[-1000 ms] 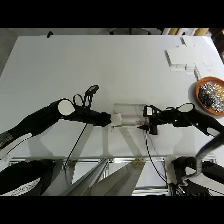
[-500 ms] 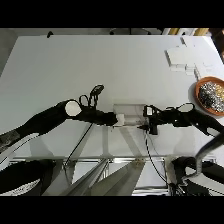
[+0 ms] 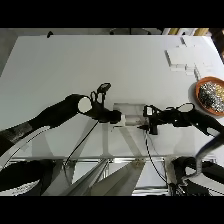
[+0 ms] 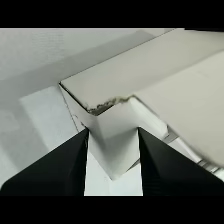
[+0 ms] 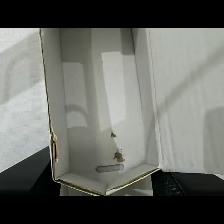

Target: Fold the box and place the chain.

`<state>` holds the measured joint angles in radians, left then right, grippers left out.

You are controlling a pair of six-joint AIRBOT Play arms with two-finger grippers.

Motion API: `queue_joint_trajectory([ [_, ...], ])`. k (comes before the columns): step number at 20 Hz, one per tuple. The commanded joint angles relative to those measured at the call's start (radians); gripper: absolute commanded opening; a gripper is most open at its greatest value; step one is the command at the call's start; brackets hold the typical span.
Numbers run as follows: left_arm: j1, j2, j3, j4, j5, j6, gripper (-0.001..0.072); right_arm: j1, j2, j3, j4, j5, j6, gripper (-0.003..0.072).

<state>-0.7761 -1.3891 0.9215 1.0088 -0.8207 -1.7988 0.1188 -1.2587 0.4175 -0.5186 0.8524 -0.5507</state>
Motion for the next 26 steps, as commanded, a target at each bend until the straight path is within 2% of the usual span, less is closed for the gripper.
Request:
queue_joint_trajectory([
  [1,-0.029,-0.050,0.069,0.109,-0.081,-0.158,0.0343,0.000,0.000,0.000,0.000,0.000,0.000,0.0398],
  [7,-0.070,-0.142,0.230,0.317,-0.275,-0.368,0.0333,0.000,0.000,0.000,0.000,0.000,0.000,0.0398],
  [12,-0.114,-0.257,0.351,0.343,-0.336,-0.483,0.0326,0.000,0.000,0.000,0.000,0.000,0.000,0.0398],
  [14,-0.121,-0.281,0.360,0.344,-0.336,-0.557,0.0311,0.000,0.000,0.000,0.000,0.000,0.000,0.0398],
  [19,-0.121,-0.299,0.360,0.370,-0.386,-0.558,0.0306,0.000,0.000,0.000,0.000,0.000,0.000,0.0398],
  [24,-0.121,-0.299,0.360,0.400,-0.391,-0.554,0.0025,0.000,0.000,0.000,0.000,0.000,0.000,0.0398],
  [26,-0.122,-0.301,0.360,0.406,-0.393,-0.554,0.0000,0.000,0.000,0.000,0.000,0.000,0.000,0.0398],
])
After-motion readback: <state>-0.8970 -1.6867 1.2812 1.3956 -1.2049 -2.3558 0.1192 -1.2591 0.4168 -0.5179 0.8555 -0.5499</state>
